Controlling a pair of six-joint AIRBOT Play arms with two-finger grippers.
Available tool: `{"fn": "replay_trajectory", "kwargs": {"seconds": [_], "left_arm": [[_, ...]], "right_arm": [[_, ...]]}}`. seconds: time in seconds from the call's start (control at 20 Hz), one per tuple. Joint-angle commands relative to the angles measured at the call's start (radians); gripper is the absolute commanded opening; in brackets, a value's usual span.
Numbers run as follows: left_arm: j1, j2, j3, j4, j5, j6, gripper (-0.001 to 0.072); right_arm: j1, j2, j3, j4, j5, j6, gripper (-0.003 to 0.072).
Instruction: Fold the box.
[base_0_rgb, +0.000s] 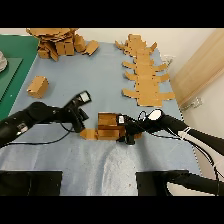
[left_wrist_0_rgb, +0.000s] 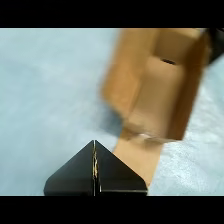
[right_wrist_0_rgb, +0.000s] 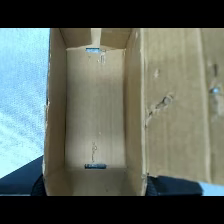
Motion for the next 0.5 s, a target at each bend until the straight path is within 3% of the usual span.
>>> {"fn": "replay_trajectory", "kwargs": {"seconds": [0.0,0.1,0.15,0.3,0.45], "left_arm": [[0.127,0.185,-0.028,0.331,-0.097,-0.675,0.0013],[0.186,0.209,-0.074,0.498,-0.224,-1.066,0.0013],[0.200,0.204,-0.103,0.498,-0.264,-1.165,0.0012],[0.182,0.152,-0.179,0.292,-0.271,-1.211,0.0012],[0.115,0.055,-0.186,0.096,-0.249,-1.157,0.0012]], "right_arm": [[0.000,-0.001,0.000,0.000,0.000,0.000,0.0594],[0.000,-0.001,0.000,0.000,0.000,0.000,0.0594],[0.000,-0.001,0.000,0.000,0.000,0.000,0.0594],[0.000,-0.001,0.000,0.000,0.000,0.000,0.0594],[0.000,-0.001,0.000,0.000,0.000,0.000,0.0594]]}}
